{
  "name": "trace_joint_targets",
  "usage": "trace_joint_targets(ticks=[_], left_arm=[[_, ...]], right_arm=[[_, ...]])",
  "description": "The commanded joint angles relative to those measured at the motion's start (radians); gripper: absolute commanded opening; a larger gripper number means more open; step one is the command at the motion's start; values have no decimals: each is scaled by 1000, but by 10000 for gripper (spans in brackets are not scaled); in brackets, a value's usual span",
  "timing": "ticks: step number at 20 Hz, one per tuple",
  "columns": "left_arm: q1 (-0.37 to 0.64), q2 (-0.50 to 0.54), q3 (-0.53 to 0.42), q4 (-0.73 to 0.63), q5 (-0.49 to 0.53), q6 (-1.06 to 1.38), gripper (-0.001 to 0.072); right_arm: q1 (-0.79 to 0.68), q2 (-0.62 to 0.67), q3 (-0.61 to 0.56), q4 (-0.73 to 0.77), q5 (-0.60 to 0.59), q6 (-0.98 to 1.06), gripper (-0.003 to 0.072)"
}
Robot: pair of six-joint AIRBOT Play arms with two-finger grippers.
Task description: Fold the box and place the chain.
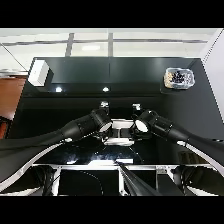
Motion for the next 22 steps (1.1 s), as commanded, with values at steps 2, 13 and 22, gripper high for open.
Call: trace_joint_targets(ticks=[2, 13, 22], left_arm=[[0, 0, 1, 1, 1, 2, 27], [0, 0, 1, 0, -1, 2, 27], [0, 0, 1, 0, 2, 2, 28]], right_arm=[[1, 3, 1, -3, 4, -1, 266], [1, 222, 1, -48, 71, -61, 333], [-88, 550, 1, -460, 208, -164, 330]])
